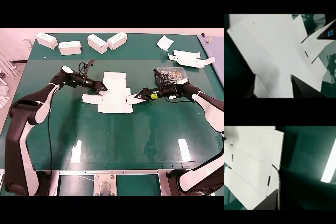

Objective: Fold the box and place the chain.

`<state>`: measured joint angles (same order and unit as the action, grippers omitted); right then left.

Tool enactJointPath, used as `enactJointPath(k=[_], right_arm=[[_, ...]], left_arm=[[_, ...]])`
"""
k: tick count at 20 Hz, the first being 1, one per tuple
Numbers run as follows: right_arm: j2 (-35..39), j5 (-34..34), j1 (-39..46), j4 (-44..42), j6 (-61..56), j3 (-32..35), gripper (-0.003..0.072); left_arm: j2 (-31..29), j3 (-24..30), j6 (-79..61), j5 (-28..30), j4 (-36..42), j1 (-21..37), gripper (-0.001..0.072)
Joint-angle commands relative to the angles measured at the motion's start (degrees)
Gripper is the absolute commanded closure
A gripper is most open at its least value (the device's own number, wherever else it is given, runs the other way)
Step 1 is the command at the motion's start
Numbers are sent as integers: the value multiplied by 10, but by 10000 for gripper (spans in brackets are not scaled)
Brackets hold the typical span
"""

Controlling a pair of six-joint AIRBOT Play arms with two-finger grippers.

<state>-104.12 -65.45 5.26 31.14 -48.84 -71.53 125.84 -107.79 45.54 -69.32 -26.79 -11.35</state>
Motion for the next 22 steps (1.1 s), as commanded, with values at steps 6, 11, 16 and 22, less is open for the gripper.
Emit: enactJointPath(k=[6,11,16,22], right_arm=[[0,1,0,21,0,0,678],[0,5,0,21,-1,0,678],[0,5,-1,21,-1,0,678],[0,5,0,19,-1,0,678]], left_arm=[[5,-1,-5,3,2,0,358],[5,-1,-6,-3,3,0,368],[5,-1,-11,-3,3,0,502],[4,-1,-117,-9,15,2,684]])
